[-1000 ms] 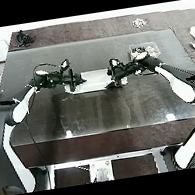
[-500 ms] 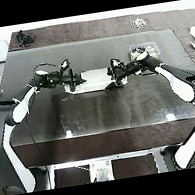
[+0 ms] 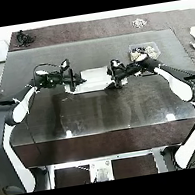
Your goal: Fold the box and place the chain.
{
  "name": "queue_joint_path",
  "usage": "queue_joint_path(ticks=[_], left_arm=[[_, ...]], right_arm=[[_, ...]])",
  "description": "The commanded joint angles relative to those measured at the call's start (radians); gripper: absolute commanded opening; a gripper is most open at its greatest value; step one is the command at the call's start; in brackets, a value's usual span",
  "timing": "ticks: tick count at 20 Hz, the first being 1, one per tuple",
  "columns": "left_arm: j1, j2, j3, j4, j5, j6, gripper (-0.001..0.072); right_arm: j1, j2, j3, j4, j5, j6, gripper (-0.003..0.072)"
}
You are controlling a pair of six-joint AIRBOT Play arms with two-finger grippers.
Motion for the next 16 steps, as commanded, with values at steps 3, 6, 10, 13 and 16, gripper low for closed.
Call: queue_joint_path(ticks=[3,6,10,13,16], left_arm=[[0.0,0.0,0.0,0.0,0.0,0.001,0.002],[0.0,0.0,0.0,0.001,0.0,0.001,0.0019],[0.0,0.0,0.0,0.0,0.0,0.001,0.0019],[0.0,0.0,0.0,0.0,0.0,0.001,0.002],[0.0,0.0,0.0,0.0,0.0,0.0,0.002]], right_arm=[[0.006,-0.01,0.0,0.015,0.001,0.0,0.0685],[0.009,-0.022,0.0,0.016,0.0,0.0,0.0685],[0.008,-0.022,0.0,0.016,0.0,-0.001,0.0684],[0.009,-0.022,0.0,0.016,0.0,-0.004,0.0651],[0.008,-0.022,0.0,0.016,0.0,-0.005,0.0639]])
